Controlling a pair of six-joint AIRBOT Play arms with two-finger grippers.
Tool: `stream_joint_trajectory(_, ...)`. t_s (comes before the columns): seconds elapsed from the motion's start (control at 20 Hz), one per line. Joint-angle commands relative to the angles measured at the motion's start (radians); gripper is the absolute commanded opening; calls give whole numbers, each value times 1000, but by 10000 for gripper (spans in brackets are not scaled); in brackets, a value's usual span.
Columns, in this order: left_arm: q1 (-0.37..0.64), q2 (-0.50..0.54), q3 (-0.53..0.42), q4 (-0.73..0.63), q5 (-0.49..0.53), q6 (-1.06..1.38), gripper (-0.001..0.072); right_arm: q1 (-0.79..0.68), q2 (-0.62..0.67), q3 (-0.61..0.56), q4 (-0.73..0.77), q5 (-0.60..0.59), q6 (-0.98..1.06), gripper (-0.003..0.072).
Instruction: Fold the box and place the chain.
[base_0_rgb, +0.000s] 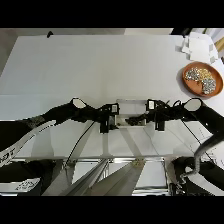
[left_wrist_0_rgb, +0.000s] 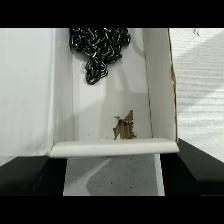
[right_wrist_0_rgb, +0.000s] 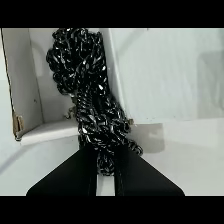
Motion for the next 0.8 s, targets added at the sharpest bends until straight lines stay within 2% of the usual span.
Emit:
stream_joint_trajectory(0.0,1,1,0,0,0,0,134,-1,26,-2,-48,-2,9,9)
stream_joint_trajectory(0.2,1,1,0,0,0,0,134,-1,109,-2,-124,5,87,9)
stream_joint_trajectory(0.45,1,1,0,0,0,0,134,0,282,-1,-101,91,89,9)
stream_joint_trajectory(0.6,1,1,0,0,0,0,134,0,380,2,15,137,149,9)
stream_joint_trajectory(0.75,1,1,0,0,0,0,134,0,417,19,165,195,167,9)
